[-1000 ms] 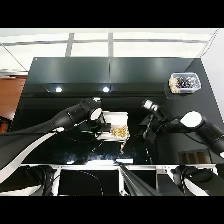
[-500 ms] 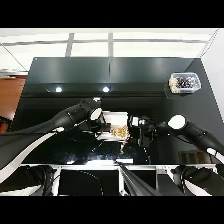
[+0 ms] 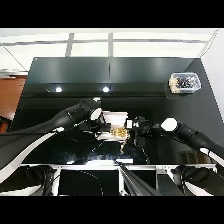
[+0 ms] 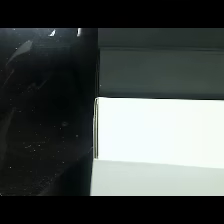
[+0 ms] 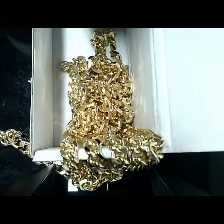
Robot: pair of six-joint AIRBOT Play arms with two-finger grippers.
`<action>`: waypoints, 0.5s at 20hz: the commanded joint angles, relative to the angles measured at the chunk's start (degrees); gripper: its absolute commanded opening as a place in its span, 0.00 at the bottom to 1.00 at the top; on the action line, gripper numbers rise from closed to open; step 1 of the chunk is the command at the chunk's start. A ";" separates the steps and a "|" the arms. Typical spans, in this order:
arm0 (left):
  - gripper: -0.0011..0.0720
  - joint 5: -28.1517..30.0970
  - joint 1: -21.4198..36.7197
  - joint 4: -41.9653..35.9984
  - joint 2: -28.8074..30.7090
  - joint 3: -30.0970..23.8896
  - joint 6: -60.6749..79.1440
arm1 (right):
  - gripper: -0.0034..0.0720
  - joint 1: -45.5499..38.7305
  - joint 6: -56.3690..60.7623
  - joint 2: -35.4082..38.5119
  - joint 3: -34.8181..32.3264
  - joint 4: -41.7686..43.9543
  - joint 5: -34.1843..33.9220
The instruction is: Fold the box and place the chain.
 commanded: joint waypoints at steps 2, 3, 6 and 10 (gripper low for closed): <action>0.06 0.00 0.04 0.00 -0.04 0.04 0.00 | 0.97 0.26 0.39 -0.33 -0.04 0.11 -1.20; 0.06 0.02 0.04 0.00 -0.04 0.04 0.00 | 0.95 0.26 0.39 -0.39 -0.04 0.09 -1.20; 0.06 -0.07 0.04 0.00 -0.04 0.04 0.00 | 0.66 0.28 2.23 -0.39 -0.04 0.11 1.05; 0.06 -0.07 0.04 0.00 -0.09 0.04 0.00 | 0.66 0.26 4.42 -0.39 -0.04 -1.07 -0.02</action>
